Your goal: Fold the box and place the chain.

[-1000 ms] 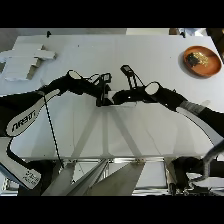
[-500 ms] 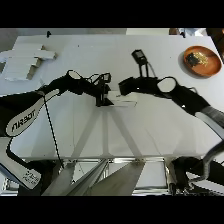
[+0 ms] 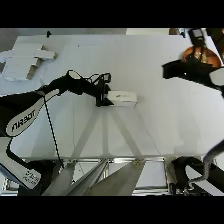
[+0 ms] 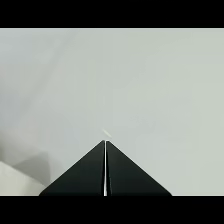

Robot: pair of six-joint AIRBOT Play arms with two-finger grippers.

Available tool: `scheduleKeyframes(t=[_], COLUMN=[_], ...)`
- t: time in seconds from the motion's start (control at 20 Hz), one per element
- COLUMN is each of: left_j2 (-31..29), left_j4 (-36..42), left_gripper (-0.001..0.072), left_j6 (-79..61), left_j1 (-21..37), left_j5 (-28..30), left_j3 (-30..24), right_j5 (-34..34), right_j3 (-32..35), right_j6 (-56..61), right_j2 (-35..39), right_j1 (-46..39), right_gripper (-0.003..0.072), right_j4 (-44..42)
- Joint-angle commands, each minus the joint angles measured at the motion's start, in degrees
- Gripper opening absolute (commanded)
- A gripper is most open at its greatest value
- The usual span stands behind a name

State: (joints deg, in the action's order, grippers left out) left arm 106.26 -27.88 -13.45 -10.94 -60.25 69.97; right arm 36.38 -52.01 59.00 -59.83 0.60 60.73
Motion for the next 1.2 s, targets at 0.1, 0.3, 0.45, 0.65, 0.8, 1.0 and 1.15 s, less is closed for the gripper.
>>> scheduleKeyframes(t=[0.1,0.3,0.45,0.65,0.8,1.0,1.15], left_j2=[-0.02,-0.02,-0.02,-0.02,-0.02,-0.39,-3.26], left_j4=[-0.02,-0.02,-0.02,-0.02,-0.02,-0.09,-0.02], left_gripper=[0.0475,0.0475,0.0475,0.0475,0.0475,0.0476,0.0476], left_j6=[-0.02,0.00,0.00,0.00,0.00,0.00,1.22], left_j1=[0.00,0.00,0.00,0.00,0.00,0.09,0.24], left_j5=[0.04,0.04,0.04,0.04,0.04,0.59,0.07], left_j3=[0.02,0.02,0.02,0.02,0.02,0.02,0.04], right_j5=[10.86,10.91,10.84,10.78,10.78,10.78,10.78], right_j3=[-0.07,-0.07,-0.07,-0.07,-0.07,-0.07,-0.07], right_j6=[10.64,10.62,10.62,10.62,10.62,10.62,10.62], right_j2=[1.31,1.31,1.31,1.31,1.31,1.31,1.31], right_j1=[-5.31,-5.31,-5.31,-5.31,-5.31,-5.31,-5.31], right_gripper=[0.0010,0.0011,0.0011,0.0011,0.0011,0.0011,0.0011], right_j4=[17.42,16.44,16.44,16.44,16.44,16.44,16.44])
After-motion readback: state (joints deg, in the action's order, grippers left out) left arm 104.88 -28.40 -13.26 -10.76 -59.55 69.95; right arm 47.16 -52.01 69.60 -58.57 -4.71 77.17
